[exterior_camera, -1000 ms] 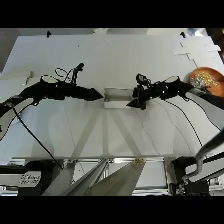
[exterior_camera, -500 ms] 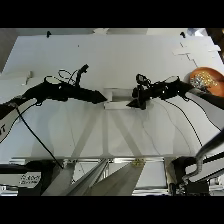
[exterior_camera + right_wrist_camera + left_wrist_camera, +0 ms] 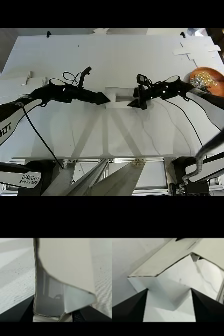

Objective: Fold the box and place the chain.

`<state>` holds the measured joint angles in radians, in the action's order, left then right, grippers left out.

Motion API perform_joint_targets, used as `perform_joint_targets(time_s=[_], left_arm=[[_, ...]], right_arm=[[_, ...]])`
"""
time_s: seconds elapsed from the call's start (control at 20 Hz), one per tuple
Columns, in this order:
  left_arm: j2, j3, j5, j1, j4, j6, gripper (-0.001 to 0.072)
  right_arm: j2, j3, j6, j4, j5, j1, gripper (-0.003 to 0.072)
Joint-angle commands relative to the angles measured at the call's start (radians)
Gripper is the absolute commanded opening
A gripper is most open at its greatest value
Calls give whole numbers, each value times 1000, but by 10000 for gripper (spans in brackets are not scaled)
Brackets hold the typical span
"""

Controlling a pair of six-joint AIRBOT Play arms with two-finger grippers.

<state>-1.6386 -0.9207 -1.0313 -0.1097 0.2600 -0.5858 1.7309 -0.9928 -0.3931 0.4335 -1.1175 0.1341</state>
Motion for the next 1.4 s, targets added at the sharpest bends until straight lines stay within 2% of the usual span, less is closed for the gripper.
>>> perform_joint_targets(time_s=[0.0, 0.1, 0.3, 0.45, 0.7, 0.9, 1.05, 1.35], left_arm=[[-3, 0, 27, -10, -24, 6, 659], [-3, 0, 27, -16, -26, 39, 659], [-3, 0, 104, -24, -13, -11, 658], [-3, 0, 126, -35, -4, -26, 655], [17, 0, 173, -61, 158, -162, 653], [65, -1, 241, -85, 177, -169, 650], [83, -3, 296, -107, 258, -246, 650], [86, -3, 338, -123, 289, -412, 644]], right_arm=[[0, 0, 0, -3, 0, 1, 328], [0, 0, 0, -3, 0, 1, 328], [0, 0, 0, -3, 0, 1, 328], [0, 0, 0, -3, 0, 1, 328], [0, 0, 0, -3, 0, 1, 328], [0, 0, 0, -3, -1, 1, 328], [0, 0, 0, -3, 0, 1, 328], [0, 0, 0, -3, -1, 1, 328]])
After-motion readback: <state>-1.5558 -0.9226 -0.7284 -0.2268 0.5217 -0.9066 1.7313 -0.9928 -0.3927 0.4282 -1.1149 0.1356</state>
